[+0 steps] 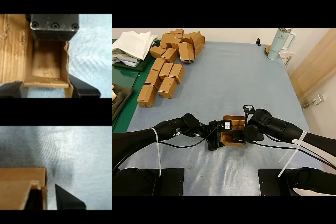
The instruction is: Fold the box.
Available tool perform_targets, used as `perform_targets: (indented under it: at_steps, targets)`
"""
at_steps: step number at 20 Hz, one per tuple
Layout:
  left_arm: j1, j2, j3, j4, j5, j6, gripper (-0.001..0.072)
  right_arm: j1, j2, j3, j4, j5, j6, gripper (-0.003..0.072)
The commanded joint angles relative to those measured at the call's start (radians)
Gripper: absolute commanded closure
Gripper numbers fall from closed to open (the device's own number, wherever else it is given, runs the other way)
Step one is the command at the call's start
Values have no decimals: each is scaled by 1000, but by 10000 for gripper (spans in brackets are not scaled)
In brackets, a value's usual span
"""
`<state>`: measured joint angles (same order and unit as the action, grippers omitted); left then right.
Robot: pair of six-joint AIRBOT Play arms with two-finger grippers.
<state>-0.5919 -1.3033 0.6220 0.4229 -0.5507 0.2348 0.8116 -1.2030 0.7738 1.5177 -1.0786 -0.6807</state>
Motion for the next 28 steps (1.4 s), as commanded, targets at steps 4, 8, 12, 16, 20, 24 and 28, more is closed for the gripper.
perform_targets:
  at_steps: [4, 8, 12, 16, 20, 24, 28]
  targets:
    - [0, 0, 0, 0, 0, 0, 389, 0, -1, 8, 1, 12, 0, 532]
    - [0, 0, 0, 1, 0, 0, 389, 0, 9, 51, 10, 4, -19, 205]
    - [0, 0, 0, 1, 1, 0, 389, -2, 54, 136, -19, -174, -27, 205]
    - [0, 0, 0, 0, 1, 0, 390, -4, 150, 151, -94, -274, -31, 283]
    - [0, 0, 0, 1, 1, 0, 389, -110, 180, 150, -222, -354, -123, 528]
    - [0, 0, 0, 0, 1, 0, 389, -399, 93, 151, -108, -101, -486, 680]
    - [0, 0, 0, 0, 1, 0, 389, -721, -109, 171, 673, 42, -1101, 679]
